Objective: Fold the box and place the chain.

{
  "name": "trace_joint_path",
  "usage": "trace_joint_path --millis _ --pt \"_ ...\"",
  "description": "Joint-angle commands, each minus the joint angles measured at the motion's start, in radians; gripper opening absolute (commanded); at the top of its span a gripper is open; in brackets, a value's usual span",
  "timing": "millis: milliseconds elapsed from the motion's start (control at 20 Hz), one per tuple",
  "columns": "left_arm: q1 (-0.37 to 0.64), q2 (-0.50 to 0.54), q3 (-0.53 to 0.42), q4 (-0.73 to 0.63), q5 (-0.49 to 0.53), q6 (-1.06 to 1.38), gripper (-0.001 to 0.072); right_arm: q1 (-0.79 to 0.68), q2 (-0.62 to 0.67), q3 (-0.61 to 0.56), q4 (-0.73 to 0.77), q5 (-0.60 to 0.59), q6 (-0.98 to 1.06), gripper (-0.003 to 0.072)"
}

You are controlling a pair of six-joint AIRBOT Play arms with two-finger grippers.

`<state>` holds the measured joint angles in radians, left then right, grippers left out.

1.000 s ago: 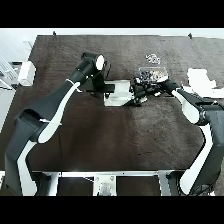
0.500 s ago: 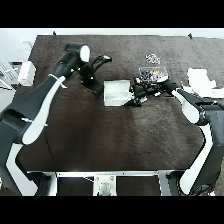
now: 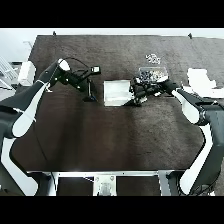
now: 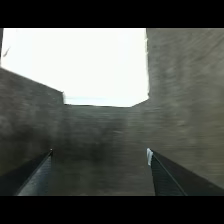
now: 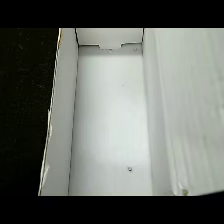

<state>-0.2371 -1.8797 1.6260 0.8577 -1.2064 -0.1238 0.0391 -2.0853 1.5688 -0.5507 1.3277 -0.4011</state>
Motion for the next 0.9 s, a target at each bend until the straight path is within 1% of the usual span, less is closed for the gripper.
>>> trace_joint_path --millis 0,150,300,600,850 --pt "0.010 -0.006 -0.082 -0.112 0.137 0.233 0.0720 0.000 0.000 0.000 0.000 0.001 0.000 0.0572" --pt "0.010 -0.047 -0.082 -0.205 0.159 0.287 0.0720 0.000 0.000 0.000 0.000 0.001 0.000 0.0572" --pt "0.010 -0.073 -0.081 -0.264 0.136 0.327 0.0720 0.000 0.000 0.000 0.000 0.001 0.000 0.0572" --pt "0.004 -0.074 -0.081 -0.276 0.122 0.359 0.0720 0.000 0.000 0.000 0.000 0.001 0.000 0.0572" --pt "-0.006 -0.074 -0.082 -0.291 0.087 0.369 0.0720 0.000 0.000 0.000 0.000 0.001 0.000 0.0572"
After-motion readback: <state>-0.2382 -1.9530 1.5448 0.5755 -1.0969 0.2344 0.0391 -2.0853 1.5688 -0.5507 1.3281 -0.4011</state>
